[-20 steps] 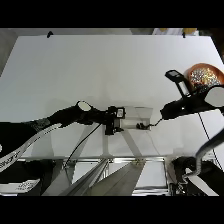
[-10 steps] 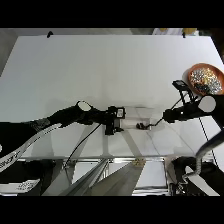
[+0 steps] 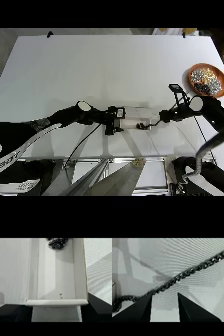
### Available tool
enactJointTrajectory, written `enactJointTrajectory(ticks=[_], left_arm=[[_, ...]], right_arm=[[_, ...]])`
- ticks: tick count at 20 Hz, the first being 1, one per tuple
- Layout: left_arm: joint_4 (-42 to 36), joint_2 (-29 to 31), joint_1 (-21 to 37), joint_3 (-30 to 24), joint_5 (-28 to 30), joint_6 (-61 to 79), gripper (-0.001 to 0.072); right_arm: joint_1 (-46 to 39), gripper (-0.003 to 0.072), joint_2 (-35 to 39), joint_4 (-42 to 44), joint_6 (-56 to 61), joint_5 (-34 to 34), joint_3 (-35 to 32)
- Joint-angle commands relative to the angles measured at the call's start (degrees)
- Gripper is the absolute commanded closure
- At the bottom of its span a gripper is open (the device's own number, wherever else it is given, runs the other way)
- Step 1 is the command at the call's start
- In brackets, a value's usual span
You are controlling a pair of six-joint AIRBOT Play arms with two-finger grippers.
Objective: Fold the box and place the chain.
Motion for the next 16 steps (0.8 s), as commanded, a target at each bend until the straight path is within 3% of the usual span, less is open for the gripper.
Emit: enactJointTrajectory(ticks=[1, 7, 10, 11, 16], left_arm=[[0.00, -0.02, 0.00, 0.04, 0.02, 0.02, 0.0477], [0.00, -0.02, 0.00, 0.04, 0.02, 0.00, 0.0477], [0.00, -0.02, 0.00, 0.04, 0.00, 0.02, 0.0477], [0.00, -0.02, 0.00, 0.04, 0.00, 0.02, 0.0477], [0.00, -0.02, 0.00, 0.04, 0.02, 0.02, 0.0477]], right_arm=[[-0.04, 0.0375, -2.40, -0.22, 0.22, -2.14, -0.04], [-0.02, 0.0408, -4.00, -1.77, 1.73, -3.54, -0.02], [3.04, 0.0554, -6.23, -3.43, 1.77, -2.93, 0.00], [4.24, 0.0661, -6.29, -4.42, 1.77, -2.43, 0.02], [5.42, 0.0669, -1.99, -8.90, 3.56, 3.39, 3.10]])
